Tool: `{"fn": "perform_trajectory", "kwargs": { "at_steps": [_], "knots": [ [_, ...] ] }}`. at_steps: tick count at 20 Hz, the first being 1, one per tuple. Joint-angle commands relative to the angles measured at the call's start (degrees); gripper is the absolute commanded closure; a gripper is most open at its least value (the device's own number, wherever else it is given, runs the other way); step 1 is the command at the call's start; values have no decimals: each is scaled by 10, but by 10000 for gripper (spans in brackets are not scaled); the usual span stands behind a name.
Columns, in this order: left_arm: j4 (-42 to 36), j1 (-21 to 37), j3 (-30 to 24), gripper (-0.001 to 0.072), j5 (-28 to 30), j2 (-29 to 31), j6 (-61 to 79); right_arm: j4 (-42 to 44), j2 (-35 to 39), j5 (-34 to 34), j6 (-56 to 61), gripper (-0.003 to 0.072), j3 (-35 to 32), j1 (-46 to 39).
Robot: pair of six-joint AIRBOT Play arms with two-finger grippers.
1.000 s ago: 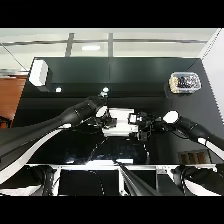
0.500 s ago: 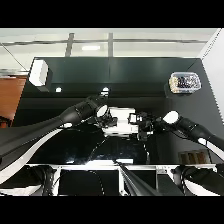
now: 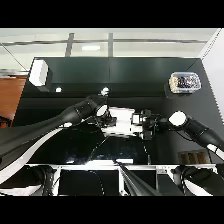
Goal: Fold the box and place the chain.
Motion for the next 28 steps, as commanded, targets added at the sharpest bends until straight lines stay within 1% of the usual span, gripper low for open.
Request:
{"fn": "perform_trajectory", "kwargs": {
  "at_steps": [1, 2, 3, 4, 6, 7, 8, 9, 13, 16, 18, 21, 22, 23, 24, 25, 26, 27, 28],
  "knots": [
    [2, 0, 0, 683, 5, 0, -3, -17, 5, 16, 11, -16, 0, 0],
    [2, 0, 0, 683, 5, 0, -3, -17, 5, 16, 11, 34, 0, 0],
    [2, 0, 0, 683, 5, 0, -3, -16, 5, 16, 11, 178, 0, 0],
    [2, 0, 0, 683, 5, 0, -3, -16, 5, 16, 11, 217, 0, 0],
    [2, 0, 0, 683, 5, 0, -3, -13, 5, 16, 12, 219, 0, 0],
    [2, 0, 0, 683, 5, 0, -3, -9, 5, 16, 14, 254, 0, 0],
    [2, 0, 0, 683, 5, 0, -3, 2, 5, 16, 24, 419, 0, 0],
    [2, 0, 0, 682, 6, 0, -3, 16, 5, 16, 27, 491, 0, 0],
    [2, 0, 0, 682, 7, 0, -7, 91, -5, 15, 30, 492, 0, 0],
    [-4, 0, 0, 682, 7, 0, -7, 155, -33, 12, 35, 492, 0, 10],
    [-6, 0, 0, 682, 7, 0, -7, 155, -49, 9, 35, 493, 0, 18],
    [-6, 0, 0, 682, 7, 0, -7, 151, -51, -7, 52, 492, 0, 17],
    [-7, 0, 0, 682, 7, 0, -7, 151, -51, -10, 53, 459, 0, 17],
    [-7, 0, 0, 682, 7, 0, -8, 154, -51, -12, 52, 295, 0, 17],
    [-7, 0, 0, 682, 7, 0, -7, 152, -51, -11, 52, 312, 0, 17],
    [-7, 0, 0, 682, 7, 0, -8, 150, -51, -10, 56, 520, 0, 17],
    [-7, 0, 0, 683, 7, 0, -8, 150, -51, -11, 70, 580, 0, 17],
    [-7, 0, 0, 682, 7, 0, -8, 150, -51, -13, 79, 449, 0, 17],
    [-7, 0, 0, 682, 7, 0, -9, 150, -51, -13, 85, 347, 0, 17]
  ]
}}
